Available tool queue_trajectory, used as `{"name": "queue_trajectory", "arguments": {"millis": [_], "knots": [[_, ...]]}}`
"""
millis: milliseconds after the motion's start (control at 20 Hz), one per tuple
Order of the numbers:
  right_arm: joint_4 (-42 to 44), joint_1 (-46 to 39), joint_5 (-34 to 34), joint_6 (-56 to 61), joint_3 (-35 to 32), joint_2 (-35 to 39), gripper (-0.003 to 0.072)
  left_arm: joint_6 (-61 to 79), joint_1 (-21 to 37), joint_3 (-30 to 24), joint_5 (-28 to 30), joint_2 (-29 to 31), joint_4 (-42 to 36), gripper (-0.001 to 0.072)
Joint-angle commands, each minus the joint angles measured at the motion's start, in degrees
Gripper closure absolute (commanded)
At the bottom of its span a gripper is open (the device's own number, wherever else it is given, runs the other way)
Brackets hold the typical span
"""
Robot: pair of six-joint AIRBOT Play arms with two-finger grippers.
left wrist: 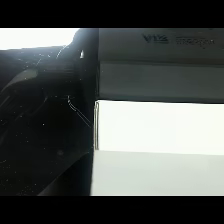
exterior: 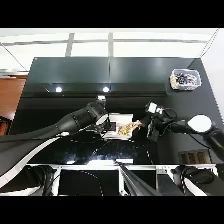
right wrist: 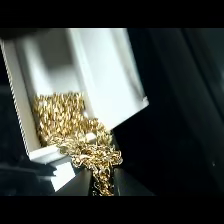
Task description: Fold the box and place the chain.
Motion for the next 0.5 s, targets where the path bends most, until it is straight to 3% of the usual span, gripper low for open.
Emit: {"name": "queue_trajectory", "arguments": {"millis": [0, 250, 400, 450], "knots": [[0.22, -0.39, 5.79, 13.53, 3.45, 5.51, 0.0676, 0.04, -0.02, 0.0, -0.02, -0.04, 0.0, 0.0678], [9.31, -0.39, 10.25, 26.01, 11.93, 5.49, 0.0677, 0.04, -0.02, 0.0, -0.02, -0.04, -0.02, 0.0678], [19.23, -0.15, 10.03, 29.68, 12.35, 5.29, 0.0676, 0.04, -0.02, 0.0, -0.07, -0.04, -0.02, 0.0678], [18.95, 0.2, 10.01, 29.79, 12.35, 5.29, 0.0676, 0.04, -0.02, 0.0, -0.09, -0.04, -0.04, 0.0678]]}}
